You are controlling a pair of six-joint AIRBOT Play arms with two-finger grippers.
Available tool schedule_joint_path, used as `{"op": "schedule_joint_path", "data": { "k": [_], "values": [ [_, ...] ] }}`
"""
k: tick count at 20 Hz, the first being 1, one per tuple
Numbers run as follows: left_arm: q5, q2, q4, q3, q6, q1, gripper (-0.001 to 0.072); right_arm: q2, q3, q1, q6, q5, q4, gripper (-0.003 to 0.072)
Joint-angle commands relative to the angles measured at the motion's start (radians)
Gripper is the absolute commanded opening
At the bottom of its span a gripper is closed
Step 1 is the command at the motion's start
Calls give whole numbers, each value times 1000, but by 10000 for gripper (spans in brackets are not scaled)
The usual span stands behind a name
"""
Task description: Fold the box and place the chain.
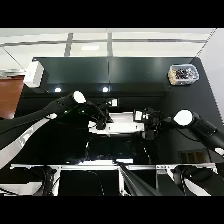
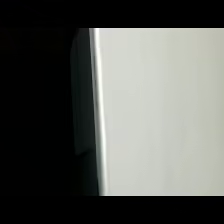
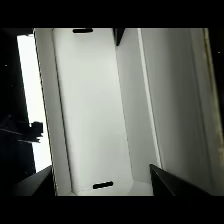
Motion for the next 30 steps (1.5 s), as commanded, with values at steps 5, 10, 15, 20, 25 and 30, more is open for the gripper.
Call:
{"op": "schedule_joint_path", "data": {
  "k": [5, 10, 15, 20, 25, 30],
  "values": [
    [-2, 0, 0, 1, 2, 0, 24, 0, 14, -39, -4, -11, -24, 708],
    [-2, 0, 0, 1, 2, 0, 24, 0, 16, -129, -4, -19, 14, 708],
    [0, 0, 0, 1, 2, 0, 24, -22, 15, -130, -110, 48, 113, 708],
    [5, 0, 8, 5, 2, 1, 23, -47, 8, -131, -172, 63, 171, 708],
    [17, 1, 25, 12, -5, -5, 23, -82, -14, -114, -258, 69, 189, 708],
    [18, 1, 37, 18, -5, -5, 23, -136, -15, -101, -312, 40, 177, 708]
  ]
}}
